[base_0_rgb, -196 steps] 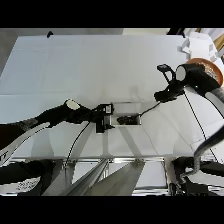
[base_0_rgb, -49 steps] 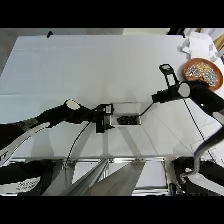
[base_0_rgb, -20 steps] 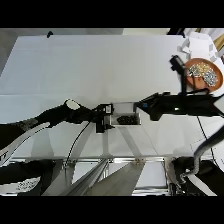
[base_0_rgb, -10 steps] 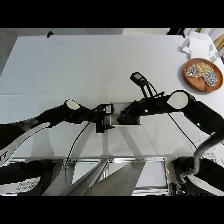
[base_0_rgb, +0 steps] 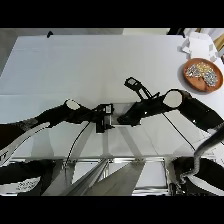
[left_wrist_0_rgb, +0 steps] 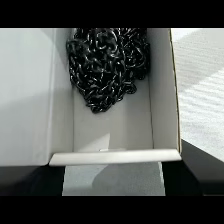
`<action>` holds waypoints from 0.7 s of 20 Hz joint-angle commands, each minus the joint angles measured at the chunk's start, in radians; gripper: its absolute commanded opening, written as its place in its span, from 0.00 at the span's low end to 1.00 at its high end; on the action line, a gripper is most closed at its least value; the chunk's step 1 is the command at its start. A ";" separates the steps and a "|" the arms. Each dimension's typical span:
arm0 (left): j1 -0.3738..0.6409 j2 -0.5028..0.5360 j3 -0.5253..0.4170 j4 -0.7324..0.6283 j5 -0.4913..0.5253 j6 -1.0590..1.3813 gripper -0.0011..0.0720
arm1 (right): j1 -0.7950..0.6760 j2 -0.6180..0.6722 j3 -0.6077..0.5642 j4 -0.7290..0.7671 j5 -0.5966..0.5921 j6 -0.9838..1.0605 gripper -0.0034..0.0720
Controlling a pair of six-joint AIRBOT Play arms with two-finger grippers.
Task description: Fold the box and place the chain.
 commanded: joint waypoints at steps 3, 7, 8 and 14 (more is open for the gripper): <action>0.000 0.001 0.000 0.000 0.000 0.000 0.45 | -0.014 0.031 0.187 -0.152 0.182 0.004 0.51; 0.000 0.001 0.000 0.000 0.000 0.000 0.45 | -0.113 0.030 0.364 -0.166 0.205 -0.090 0.39; 0.000 0.001 0.000 0.000 0.000 0.000 0.45 | -0.135 0.029 0.375 -0.165 0.172 -0.113 0.33; 0.000 0.001 0.000 0.000 0.000 0.000 0.45 | -0.148 -0.150 0.374 -0.156 0.148 -0.163 0.33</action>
